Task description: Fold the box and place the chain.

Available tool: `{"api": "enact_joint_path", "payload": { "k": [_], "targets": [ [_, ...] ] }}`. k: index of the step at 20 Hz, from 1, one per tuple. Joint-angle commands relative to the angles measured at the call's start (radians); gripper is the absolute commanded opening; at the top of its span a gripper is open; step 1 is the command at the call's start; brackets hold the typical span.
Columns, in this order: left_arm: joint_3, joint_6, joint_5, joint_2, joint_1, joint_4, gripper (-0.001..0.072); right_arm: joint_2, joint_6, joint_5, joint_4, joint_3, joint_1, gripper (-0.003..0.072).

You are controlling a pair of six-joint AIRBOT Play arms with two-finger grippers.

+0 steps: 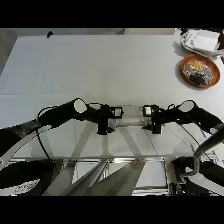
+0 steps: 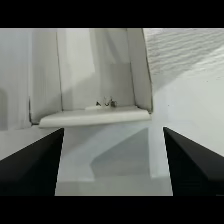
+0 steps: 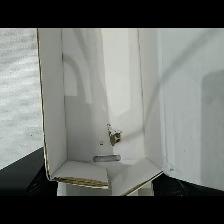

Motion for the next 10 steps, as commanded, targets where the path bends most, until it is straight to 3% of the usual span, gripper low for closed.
{"api": "enact_joint_path", "payload": {
  "k": [1, 10],
  "targets": [
    [-0.005, 0.043, 0.024, -0.031, 0.010, -0.062, 0.0702, 0.001, 0.000, 0.000, 0.000, 0.001, 0.000, 0.0296],
    [-0.005, 0.155, 0.039, -0.034, 0.006, -0.138, 0.0702, 0.001, 0.000, 0.000, 0.000, 0.000, 0.000, 0.0296]
  ]
}}
